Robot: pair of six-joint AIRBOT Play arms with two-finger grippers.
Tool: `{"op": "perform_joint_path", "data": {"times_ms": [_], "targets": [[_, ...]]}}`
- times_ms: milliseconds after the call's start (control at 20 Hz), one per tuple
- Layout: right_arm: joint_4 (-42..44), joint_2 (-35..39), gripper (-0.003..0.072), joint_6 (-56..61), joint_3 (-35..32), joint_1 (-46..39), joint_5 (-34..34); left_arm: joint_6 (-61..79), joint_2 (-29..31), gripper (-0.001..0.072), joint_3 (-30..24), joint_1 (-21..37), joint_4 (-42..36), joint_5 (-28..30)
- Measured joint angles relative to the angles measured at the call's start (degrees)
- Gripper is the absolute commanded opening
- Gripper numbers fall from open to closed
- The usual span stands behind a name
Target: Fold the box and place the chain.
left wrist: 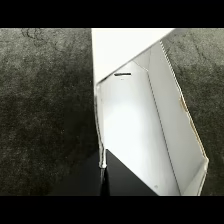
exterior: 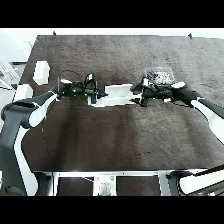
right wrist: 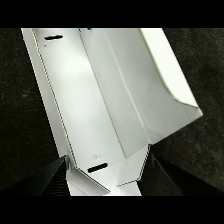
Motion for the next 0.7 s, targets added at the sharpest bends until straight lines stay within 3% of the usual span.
{"op": "perform_joint_path", "data": {"times_ms": [700], "targets": [[-6.2,-9.8,0.0581,4.7,12.6,-1.5,12.9,0.0,0.0,0.0021,0.0,0.0,0.0,0.0]]}}
